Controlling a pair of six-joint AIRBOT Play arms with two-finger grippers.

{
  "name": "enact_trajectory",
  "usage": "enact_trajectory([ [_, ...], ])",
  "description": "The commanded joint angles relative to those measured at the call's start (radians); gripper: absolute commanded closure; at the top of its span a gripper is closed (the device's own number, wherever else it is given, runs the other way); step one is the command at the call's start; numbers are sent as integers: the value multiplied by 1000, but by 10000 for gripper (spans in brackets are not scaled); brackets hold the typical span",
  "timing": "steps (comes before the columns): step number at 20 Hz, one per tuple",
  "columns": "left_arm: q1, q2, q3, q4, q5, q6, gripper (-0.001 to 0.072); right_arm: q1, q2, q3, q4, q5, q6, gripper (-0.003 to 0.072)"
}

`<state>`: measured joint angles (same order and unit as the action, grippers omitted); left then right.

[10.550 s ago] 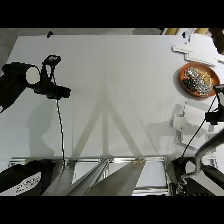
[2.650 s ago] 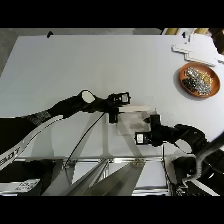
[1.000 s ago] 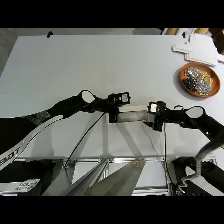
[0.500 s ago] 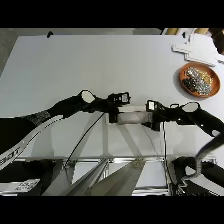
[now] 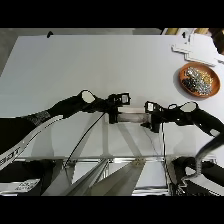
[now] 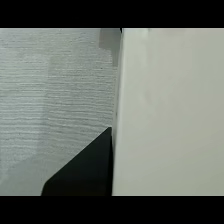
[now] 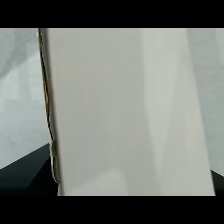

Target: Fold the box and place the chain.

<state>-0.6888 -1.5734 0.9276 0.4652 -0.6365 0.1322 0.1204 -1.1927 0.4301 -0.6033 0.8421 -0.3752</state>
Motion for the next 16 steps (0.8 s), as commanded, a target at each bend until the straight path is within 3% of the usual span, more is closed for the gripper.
enact_trajectory([
  [1, -1, 0, 0, -1, 4, -1, 700, 3, -2, 0, -2, -7, 0, 236],
  [4, -1, 0, 0, -1, 4, -1, 700, 3, -2, 0, -3, -17, 1, 249],
  [8, -1, 0, 0, -1, 4, -1, 700, -24, -2, 0, -4, -14, 27, 29],
  [16, -1, 0, 0, -1, 4, -1, 700, -55, -2, 0, 45, 14, -74, -11],
])
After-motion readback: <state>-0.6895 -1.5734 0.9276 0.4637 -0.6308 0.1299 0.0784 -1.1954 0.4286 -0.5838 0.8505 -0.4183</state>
